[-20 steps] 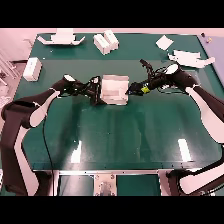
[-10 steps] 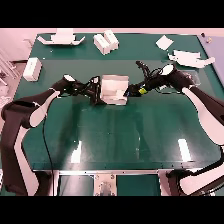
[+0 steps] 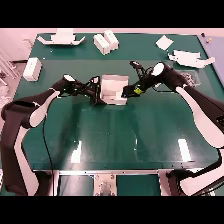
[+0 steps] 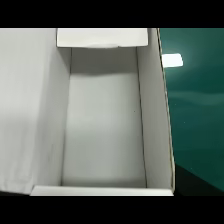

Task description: Fold the box and place the chain.

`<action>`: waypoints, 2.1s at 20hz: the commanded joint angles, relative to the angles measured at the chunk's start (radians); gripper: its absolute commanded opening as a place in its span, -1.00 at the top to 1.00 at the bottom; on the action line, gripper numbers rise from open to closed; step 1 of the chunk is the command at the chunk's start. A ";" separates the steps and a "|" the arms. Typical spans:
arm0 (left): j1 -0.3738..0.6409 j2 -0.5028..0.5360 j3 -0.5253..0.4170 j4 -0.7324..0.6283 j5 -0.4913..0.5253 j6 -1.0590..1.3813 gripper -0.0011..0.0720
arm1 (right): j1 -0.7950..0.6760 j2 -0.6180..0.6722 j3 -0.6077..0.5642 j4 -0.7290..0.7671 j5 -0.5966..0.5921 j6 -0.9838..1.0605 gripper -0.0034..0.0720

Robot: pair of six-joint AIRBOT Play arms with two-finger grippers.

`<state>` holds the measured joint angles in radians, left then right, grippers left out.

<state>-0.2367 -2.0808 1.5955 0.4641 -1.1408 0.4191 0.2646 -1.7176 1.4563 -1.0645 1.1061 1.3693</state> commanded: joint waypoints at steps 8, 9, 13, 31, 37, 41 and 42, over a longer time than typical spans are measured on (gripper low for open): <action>-0.001 0.000 0.001 0.000 -0.004 0.000 -0.11 | 0.052 0.000 0.009 -0.127 -0.095 0.202 -0.19; -0.001 0.000 0.001 0.000 -0.004 0.000 -0.11 | 0.059 0.000 0.009 -0.127 -0.095 0.206 -0.19; -0.001 0.000 0.001 0.000 -0.004 0.000 -0.11 | 0.085 -0.004 0.009 -0.150 -0.094 0.255 -0.19; -0.001 0.000 0.001 0.000 -0.004 -0.001 -0.11 | 0.135 -0.122 0.100 -0.206 -0.029 0.404 -0.09; -0.001 0.000 0.001 0.000 -0.004 -0.001 -0.11 | 0.138 -0.133 0.136 -0.238 0.013 0.431 -0.12; -0.001 0.000 0.001 0.000 -0.004 -0.001 -0.11 | 0.138 -0.133 0.140 -0.280 0.060 0.510 -0.12; -0.001 0.000 0.001 0.001 -0.003 -0.001 -0.12 | 0.139 -0.134 0.145 -0.280 0.070 0.510 -0.12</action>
<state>-0.2367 -2.0800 1.5959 0.4648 -1.1450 0.4183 0.4026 -1.8503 1.5925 -1.3155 1.1259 1.8359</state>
